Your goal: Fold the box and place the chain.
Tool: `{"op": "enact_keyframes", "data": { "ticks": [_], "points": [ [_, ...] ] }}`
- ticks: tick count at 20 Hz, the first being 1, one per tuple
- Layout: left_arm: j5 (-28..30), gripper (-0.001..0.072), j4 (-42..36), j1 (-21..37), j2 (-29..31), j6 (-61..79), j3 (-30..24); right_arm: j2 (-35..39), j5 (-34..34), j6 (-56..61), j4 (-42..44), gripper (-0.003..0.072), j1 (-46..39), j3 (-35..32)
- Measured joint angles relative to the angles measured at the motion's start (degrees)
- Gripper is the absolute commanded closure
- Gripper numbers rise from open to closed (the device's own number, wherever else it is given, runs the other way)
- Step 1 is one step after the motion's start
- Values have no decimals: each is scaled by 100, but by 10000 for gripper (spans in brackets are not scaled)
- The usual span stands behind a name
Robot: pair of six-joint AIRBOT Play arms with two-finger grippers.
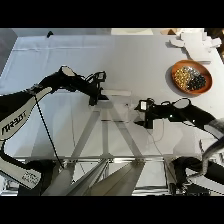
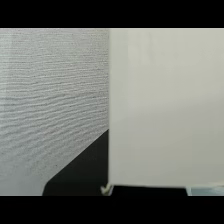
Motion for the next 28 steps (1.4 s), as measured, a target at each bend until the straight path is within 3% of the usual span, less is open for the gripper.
{"op": "enact_keyframes", "data": {
  "ticks": [11, 14, 16, 28],
  "points": [
    [2, 697, 0, 0, 0, 0, 0, -2, -551, 404, 1073, -23, 275, -61],
    [0, 697, 0, 0, 0, 0, 0, -2, -669, 669, 1161, -15, 280, -63],
    [0, 698, 0, -2, 0, 0, 0, -2, -675, 761, 1185, 32, 280, -63],
    [0, 698, -2, -2, 0, -2, 0, -308, -581, 896, 1180, 30, 179, 264]
  ]
}}
